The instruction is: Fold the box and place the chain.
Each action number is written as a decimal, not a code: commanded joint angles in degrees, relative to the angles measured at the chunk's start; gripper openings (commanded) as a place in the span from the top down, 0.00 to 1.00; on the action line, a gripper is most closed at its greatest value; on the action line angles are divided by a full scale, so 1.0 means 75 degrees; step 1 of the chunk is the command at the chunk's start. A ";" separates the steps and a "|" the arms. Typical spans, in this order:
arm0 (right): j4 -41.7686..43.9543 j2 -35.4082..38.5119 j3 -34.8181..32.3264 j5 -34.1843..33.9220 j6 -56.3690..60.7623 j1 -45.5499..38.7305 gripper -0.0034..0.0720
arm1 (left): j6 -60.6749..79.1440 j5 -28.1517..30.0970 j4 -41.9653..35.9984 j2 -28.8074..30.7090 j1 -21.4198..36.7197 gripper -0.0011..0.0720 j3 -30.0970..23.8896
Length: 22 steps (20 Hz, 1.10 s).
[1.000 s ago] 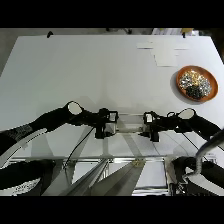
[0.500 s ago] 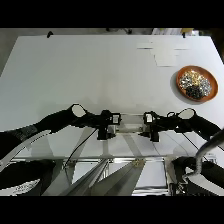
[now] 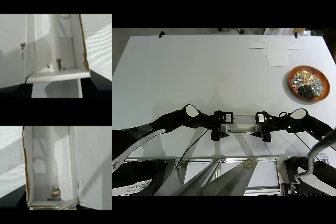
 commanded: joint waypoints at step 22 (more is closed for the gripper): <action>0.0009 -0.0003 0.0009 -0.0157 0.0000 0.0003 0.41 | -0.0015 0.0006 0.0020 -0.0038 -0.0006 0.70 -0.0006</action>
